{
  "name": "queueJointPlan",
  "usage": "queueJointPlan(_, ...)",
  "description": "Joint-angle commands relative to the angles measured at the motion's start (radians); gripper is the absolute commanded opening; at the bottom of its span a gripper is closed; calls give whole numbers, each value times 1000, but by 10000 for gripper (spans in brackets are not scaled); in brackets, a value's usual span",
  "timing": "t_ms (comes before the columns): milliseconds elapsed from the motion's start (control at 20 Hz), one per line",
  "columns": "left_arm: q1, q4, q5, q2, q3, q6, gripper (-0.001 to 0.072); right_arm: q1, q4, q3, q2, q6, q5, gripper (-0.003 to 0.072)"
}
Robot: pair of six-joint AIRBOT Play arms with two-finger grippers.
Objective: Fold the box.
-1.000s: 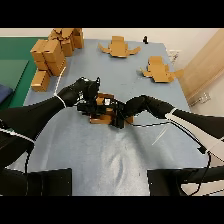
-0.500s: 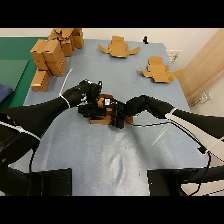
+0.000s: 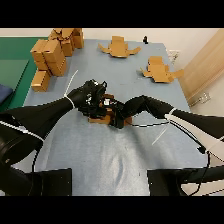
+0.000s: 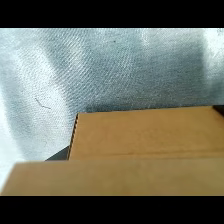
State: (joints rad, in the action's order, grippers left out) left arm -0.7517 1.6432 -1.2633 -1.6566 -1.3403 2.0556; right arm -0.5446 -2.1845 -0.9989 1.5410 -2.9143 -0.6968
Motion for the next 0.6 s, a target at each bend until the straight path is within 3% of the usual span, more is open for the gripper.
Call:
queueJointPlan(0, 0, -63, 5, 0, -3, -29, 224, 1, 3, 0, -1, 1, -1, 145)
queueJointPlan(550, 2, -158, 76, 18, -4, -103, 228, 1, 3, 0, -1, 1, -1, 145)
